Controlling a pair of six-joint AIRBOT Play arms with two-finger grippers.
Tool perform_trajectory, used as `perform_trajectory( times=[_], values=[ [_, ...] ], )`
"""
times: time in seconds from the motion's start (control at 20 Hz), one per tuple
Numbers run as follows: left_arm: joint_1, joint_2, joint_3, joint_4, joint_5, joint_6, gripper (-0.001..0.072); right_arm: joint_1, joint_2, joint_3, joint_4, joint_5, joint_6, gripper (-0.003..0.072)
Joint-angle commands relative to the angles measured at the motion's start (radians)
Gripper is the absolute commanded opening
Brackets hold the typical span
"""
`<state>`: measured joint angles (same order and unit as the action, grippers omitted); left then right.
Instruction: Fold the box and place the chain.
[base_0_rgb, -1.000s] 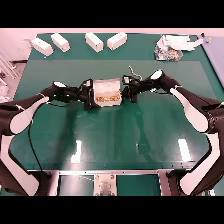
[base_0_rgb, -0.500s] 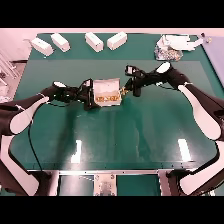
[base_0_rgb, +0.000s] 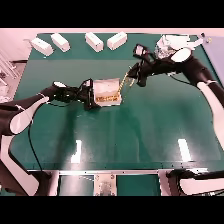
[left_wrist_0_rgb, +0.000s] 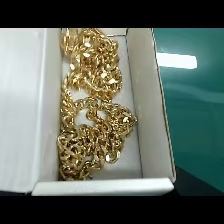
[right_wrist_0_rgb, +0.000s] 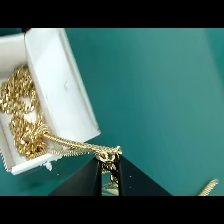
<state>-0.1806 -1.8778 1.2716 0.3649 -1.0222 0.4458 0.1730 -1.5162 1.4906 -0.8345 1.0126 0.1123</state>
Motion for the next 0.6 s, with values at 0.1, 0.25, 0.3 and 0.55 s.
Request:
perform_trajectory(
  times=[0.1, 0.25, 0.3, 0.55],
  values=[
    [0.001, 0.000, 0.001, 0.000, 0.000, 0.000, 0.0629, 0.062, 0.206, 0.000, -0.132, -0.097, 0.134, 0.0004],
    [0.001, 0.000, 0.001, 0.000, 0.000, 0.000, 0.0629, 0.114, 0.298, 0.000, -0.173, -0.195, 0.149, 0.0004],
    [0.001, 0.000, 0.001, 0.000, 0.000, 0.000, 0.0629, 0.129, 0.319, 0.000, -0.174, -0.240, 0.150, 0.0004],
    [0.001, 0.000, 0.001, 0.000, 0.000, 0.000, 0.0629, 0.208, 0.356, 0.034, -0.205, -0.401, 0.138, 0.0000]
  ],
)
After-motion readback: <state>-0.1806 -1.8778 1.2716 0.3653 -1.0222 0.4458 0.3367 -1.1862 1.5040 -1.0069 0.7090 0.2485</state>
